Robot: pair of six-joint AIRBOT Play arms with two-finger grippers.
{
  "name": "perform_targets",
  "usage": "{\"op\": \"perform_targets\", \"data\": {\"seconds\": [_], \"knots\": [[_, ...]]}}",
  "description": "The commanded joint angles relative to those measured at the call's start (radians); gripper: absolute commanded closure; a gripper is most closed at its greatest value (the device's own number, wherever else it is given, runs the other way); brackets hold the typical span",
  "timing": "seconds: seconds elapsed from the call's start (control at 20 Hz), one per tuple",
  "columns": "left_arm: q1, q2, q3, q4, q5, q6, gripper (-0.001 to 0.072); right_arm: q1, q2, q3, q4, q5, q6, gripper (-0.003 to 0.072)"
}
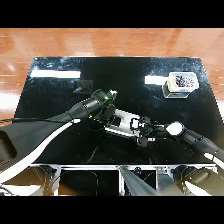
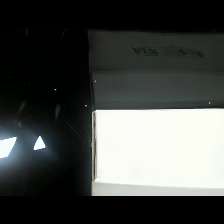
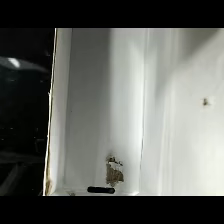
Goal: Fold the box and place the chain.
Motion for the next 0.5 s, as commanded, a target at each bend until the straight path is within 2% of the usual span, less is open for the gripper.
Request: {"op": "perform_targets", "data": {"seconds": [0.0,0.45], "knots": [[0.002,0.002,0.024,0.008,0.04,0.002,0.0689,0.001,0.0,0.0,0.002,-0.006,0.006,0.0063],[0.037,0.006,0.028,0.023,0.054,-0.025,0.0688,0.0,0.046,0.001,-0.003,-0.002,0.069,0.0064]]}}
